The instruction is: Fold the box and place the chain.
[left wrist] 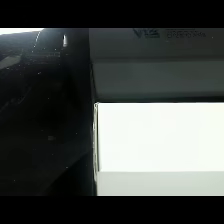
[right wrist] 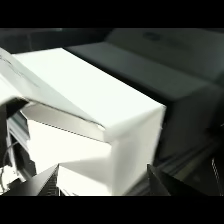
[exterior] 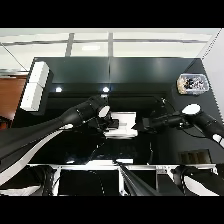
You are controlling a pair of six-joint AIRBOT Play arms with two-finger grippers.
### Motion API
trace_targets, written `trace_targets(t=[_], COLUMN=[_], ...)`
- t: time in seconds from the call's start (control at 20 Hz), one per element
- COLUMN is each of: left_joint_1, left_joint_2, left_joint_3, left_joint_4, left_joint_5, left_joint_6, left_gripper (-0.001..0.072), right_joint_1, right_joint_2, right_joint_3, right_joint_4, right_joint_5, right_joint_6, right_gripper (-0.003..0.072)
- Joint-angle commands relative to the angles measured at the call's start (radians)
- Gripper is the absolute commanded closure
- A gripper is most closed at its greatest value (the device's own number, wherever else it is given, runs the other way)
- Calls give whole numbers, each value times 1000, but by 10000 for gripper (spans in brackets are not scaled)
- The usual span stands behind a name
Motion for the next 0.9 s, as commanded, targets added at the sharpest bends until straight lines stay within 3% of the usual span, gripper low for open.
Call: trace_targets(t=[0.0, 0.3, 0.4, 0.85], left_joint_1=[1, 1, 1, 1], left_joint_2=[-1, -1, -1, -1], left_joint_3=[0, 0, 0, 0], left_joint_4=[0, 0, 0, 0], left_joint_5=[0, 0, 0, 0], left_joint_6=[0, 0, 0, 0], left_gripper=[681, 681, 681, 681], right_joint_1=[129, 335, 385, 533], right_joint_2=[-1, -1, -5, -132], right_joint_3=[55, 201, 227, 345], right_joint_4=[-100, -595, -658, -916], right_joint_5=[-116, -160, -154, -60], right_joint_6=[184, 694, 760, 1021], right_gripper=[140, 142, 260, 261])
